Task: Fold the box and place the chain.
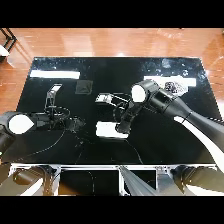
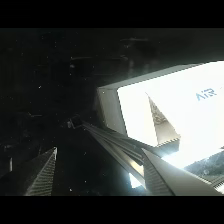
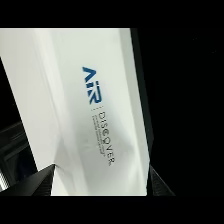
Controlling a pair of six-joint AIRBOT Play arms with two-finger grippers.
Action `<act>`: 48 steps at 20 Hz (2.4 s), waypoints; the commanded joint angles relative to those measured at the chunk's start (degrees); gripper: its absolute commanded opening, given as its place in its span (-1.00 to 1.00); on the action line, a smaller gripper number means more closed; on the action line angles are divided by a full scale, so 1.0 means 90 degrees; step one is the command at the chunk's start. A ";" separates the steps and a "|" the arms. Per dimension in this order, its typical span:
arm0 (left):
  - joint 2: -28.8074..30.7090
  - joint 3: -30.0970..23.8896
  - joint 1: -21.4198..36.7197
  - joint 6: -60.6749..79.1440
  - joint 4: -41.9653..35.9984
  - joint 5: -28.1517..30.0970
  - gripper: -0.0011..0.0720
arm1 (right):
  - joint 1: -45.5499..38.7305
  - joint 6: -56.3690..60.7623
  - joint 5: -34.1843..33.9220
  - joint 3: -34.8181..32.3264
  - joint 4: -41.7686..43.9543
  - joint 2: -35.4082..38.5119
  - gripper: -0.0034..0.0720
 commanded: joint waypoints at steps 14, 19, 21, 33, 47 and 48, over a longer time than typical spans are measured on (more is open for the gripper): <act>-0.0005 -0.0002 0.0007 0.0000 0.0002 -0.0051 0.73 | 0.0250 0.0049 0.0381 0.0007 0.0102 -0.0005 1.00; -0.0005 -0.0002 0.0007 0.0000 0.0005 -0.0097 0.73 | 0.0279 0.0051 0.0151 0.0007 0.0012 -0.0005 1.00; -0.0005 -0.0002 0.0007 0.0000 0.0002 -0.0097 0.73 | 0.0282 0.0051 0.0211 0.0007 0.0002 -0.0005 1.00; -0.0005 -0.0002 0.0007 0.0000 0.0005 -0.0095 0.73 | 0.0481 0.0253 0.0131 0.0005 -0.0355 -0.0005 1.00; -0.0005 -0.0002 0.0007 0.0000 0.0005 -0.0095 0.73 | 0.0510 0.0335 -0.0238 0.0005 -0.0653 -0.0005 0.35; -0.0005 -0.0002 0.0007 0.0000 0.0005 -0.0095 0.73 | 0.0510 0.0338 -0.0236 0.0005 -0.0712 -0.0005 0.34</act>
